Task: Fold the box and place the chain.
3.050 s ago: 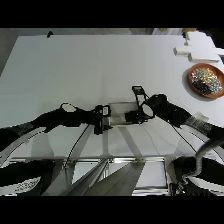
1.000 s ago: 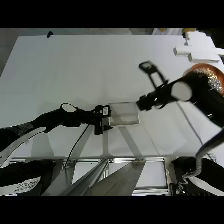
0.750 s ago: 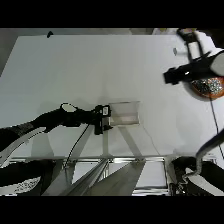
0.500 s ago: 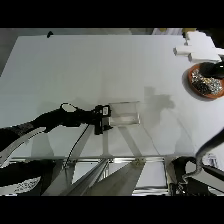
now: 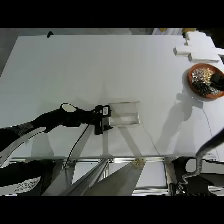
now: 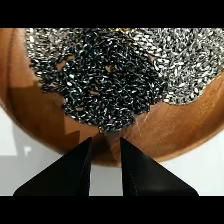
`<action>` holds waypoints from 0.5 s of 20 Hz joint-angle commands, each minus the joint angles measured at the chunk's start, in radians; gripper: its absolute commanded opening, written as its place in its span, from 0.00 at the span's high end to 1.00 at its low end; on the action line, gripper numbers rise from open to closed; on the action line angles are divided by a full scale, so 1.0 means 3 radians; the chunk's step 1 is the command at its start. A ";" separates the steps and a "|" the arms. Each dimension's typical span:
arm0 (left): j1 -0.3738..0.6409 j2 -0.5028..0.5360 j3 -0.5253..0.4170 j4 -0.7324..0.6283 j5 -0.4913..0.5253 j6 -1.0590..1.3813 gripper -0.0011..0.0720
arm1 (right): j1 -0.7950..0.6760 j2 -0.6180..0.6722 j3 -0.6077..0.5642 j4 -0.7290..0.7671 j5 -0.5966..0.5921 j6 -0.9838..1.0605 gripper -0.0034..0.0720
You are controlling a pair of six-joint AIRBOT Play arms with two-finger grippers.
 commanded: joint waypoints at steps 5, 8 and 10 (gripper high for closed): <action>0.0000 0.0003 0.0000 0.0001 0.0000 0.0001 0.86 | -0.0048 -0.0326 0.0009 0.0039 -0.0267 -0.0004 0.72; 0.0000 0.0003 0.0000 0.0001 0.0001 0.0001 0.86 | -0.0048 -0.0326 0.0015 0.0032 -0.0306 -0.0003 0.73; 0.0000 0.0003 0.0000 0.0001 0.0000 0.0001 0.86 | -0.0048 -0.0326 0.0015 0.0032 -0.0323 -0.0004 0.73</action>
